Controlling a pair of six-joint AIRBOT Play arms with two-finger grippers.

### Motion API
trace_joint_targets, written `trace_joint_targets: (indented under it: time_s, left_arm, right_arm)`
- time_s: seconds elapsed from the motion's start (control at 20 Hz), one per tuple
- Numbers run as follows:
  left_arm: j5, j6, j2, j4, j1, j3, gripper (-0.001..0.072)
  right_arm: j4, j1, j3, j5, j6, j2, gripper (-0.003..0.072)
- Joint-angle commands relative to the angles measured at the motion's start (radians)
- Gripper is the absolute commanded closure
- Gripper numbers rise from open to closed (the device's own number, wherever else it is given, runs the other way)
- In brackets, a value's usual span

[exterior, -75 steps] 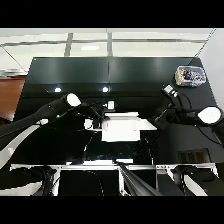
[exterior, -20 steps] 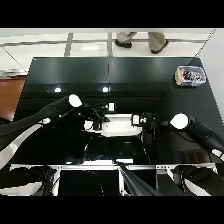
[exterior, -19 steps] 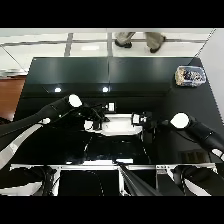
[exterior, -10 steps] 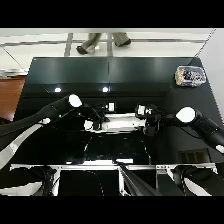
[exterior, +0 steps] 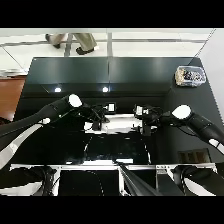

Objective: Fold the box and place the chain.

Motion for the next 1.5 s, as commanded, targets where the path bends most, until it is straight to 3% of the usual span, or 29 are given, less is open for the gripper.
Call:
trace_joint_targets:
  time_s: [0.0,0.5,0.95,1.45]
  left_arm:
    - [-0.005,0.0,0.0,0.014,0.0,0.001,0.068]
    - [-0.006,0.0,0.0,0.014,-0.001,0.001,0.0679]
    - [-0.007,0.0,0.0,0.014,-0.001,0.001,0.068]
    - [-0.007,0.0,0.0,0.014,-0.001,0.001,0.0679]
  right_arm:
    - [0.014,0.0,0.0,0.01,-0.024,-0.048,0.0054]
    - [0.033,-0.013,-0.016,0.024,-0.166,-0.13,0.0055]
    - [0.084,-0.048,-0.016,0.035,-0.165,-0.137,0.0055]
    - [0.003,-0.034,-0.014,0.028,-0.091,-0.153,0.0055]
